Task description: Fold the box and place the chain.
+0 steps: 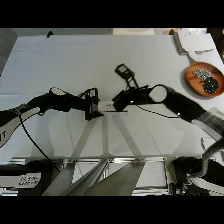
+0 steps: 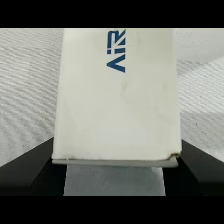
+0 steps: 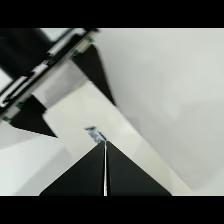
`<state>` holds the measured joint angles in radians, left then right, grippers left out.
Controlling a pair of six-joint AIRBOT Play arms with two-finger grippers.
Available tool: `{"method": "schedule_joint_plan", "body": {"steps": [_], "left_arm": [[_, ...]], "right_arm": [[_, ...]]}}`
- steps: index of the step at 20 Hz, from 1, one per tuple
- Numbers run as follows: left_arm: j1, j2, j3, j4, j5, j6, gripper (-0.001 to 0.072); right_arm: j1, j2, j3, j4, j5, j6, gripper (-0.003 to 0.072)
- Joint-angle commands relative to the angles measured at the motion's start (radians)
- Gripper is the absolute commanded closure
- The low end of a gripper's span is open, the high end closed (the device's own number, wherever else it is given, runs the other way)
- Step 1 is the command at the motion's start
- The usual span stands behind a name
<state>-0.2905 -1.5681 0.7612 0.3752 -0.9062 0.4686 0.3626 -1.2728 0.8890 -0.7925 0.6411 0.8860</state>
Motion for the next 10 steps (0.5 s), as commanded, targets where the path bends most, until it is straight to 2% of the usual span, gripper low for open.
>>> {"method": "schedule_joint_plan", "body": {"steps": [1, 5, 10], "left_arm": [[0.0, 0.0, 0.0, 0.002, -0.003, 0.002, 0.0391], [0.0, 0.0, 0.0, 0.002, -0.003, 0.002, 0.0391], [0.0, 0.0, 0.0, 0.002, -0.003, 0.002, 0.0391]], "right_arm": [[-0.123, 0.012, -0.034, 0.064, 0.124, -0.005, 0.0674], [-0.139, -0.002, -0.145, 0.161, 0.123, -0.099, 0.0675], [-0.139, -0.097, -0.168, 0.195, 0.121, -0.127, 0.0674]]}}
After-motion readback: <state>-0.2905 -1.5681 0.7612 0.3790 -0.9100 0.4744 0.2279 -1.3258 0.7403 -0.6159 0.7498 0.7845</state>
